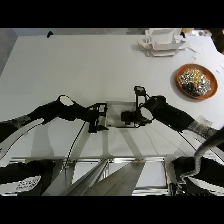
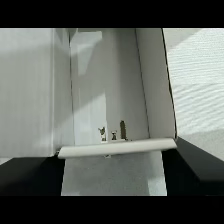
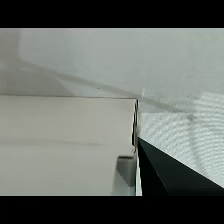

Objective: Fold the box and place the chain.

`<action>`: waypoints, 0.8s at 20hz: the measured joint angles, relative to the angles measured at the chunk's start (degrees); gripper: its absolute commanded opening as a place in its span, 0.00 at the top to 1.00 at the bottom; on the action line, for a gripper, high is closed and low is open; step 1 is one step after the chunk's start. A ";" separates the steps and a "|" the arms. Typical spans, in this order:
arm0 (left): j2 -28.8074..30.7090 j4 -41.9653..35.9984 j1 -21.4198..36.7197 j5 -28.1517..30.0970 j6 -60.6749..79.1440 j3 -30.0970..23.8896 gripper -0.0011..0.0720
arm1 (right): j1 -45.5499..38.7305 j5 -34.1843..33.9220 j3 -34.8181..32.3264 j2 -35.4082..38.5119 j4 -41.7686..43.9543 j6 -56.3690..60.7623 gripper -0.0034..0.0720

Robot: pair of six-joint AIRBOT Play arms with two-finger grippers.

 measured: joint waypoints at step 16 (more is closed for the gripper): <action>0.02 0.17 0.02 -0.04 0.22 0.02 0.72 | 3.13 5.75 2.14 -4.13 -4.00 7.23 0.93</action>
